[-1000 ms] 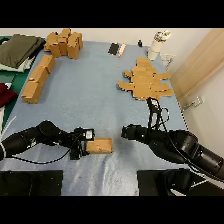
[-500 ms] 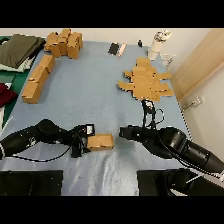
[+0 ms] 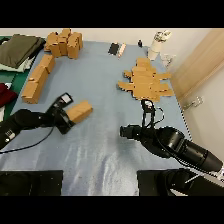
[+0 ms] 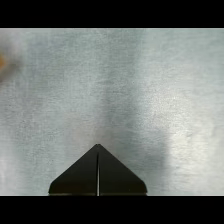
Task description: Fold the box.
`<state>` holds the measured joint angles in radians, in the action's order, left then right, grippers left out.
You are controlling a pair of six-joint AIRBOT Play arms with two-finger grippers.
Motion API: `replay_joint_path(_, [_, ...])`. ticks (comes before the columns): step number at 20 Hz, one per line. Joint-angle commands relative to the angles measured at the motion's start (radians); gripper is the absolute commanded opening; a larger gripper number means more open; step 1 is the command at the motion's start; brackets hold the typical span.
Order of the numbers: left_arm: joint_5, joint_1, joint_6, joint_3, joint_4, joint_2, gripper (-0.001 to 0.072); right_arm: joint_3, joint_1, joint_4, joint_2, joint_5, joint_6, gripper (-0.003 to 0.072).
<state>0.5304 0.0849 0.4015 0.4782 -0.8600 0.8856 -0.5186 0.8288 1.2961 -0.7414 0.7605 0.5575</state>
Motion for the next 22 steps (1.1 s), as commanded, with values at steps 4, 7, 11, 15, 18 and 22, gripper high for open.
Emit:
replay_joint_path(4, [0.187, -0.480, 0.261, 0.005, -0.267, -0.071, 0.0447, 0.000, 0.000, -0.082, -0.001, 0.026, 0.000, 0.0005])
replay_joint_path(7, [0.188, -0.668, 0.298, 0.005, -0.272, -0.070, 0.0474, 0.000, 0.000, -0.114, -0.001, 0.044, 0.000, 0.0005])
replay_joint_path(11, [0.156, -0.793, 0.299, 0.005, -0.298, -0.061, 0.0554, 0.000, -0.001, -0.132, -0.001, 0.044, -0.001, 0.0005])
replay_joint_path(15, [0.100, -0.795, 0.298, 0.007, -0.296, 0.002, 0.0554, 0.000, -0.001, -0.132, -0.001, 0.044, -0.001, 0.0005])
replay_joint_path(18, [0.068, -0.795, 0.298, 0.010, -0.292, 0.048, 0.0554, 0.000, -0.001, -0.132, -0.001, 0.043, -0.024, 0.0005])
replay_joint_path(22, [0.039, -0.786, 0.294, 0.043, -0.242, 0.118, 0.0554, 0.000, -0.001, -0.137, -0.001, 0.042, -0.027, 0.0005])
